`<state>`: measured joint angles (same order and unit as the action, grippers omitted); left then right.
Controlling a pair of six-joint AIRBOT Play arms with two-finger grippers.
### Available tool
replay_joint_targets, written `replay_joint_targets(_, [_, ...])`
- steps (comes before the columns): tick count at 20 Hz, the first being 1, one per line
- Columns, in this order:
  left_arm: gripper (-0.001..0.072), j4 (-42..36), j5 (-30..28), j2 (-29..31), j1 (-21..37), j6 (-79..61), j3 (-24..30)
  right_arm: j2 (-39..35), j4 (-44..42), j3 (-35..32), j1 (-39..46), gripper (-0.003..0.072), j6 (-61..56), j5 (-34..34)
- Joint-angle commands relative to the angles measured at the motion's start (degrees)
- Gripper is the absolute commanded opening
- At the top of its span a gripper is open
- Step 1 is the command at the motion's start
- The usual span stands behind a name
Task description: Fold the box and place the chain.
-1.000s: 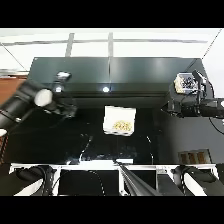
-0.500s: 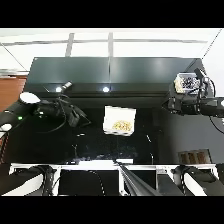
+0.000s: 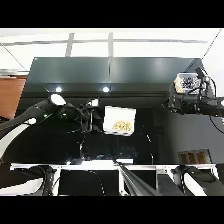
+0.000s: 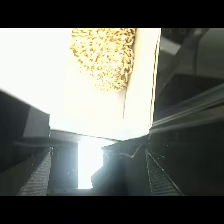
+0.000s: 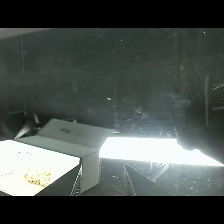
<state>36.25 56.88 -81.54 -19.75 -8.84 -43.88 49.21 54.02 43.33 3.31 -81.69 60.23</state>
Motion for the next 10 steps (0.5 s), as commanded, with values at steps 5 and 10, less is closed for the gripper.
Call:
replay_joint_targets(5, [0.072,1.2,-2.2,-2.6,-2.2,-3.5,-1.4,0.0,0.0,0.0,0.0,0.0307,0.0,-0.1])
replay_joint_targets(10, [0.072,0.6,-7.5,-2.6,-5.4,-3.8,-1.7,0.0,0.0,0.0,0.0,0.0307,0.0,0.0])
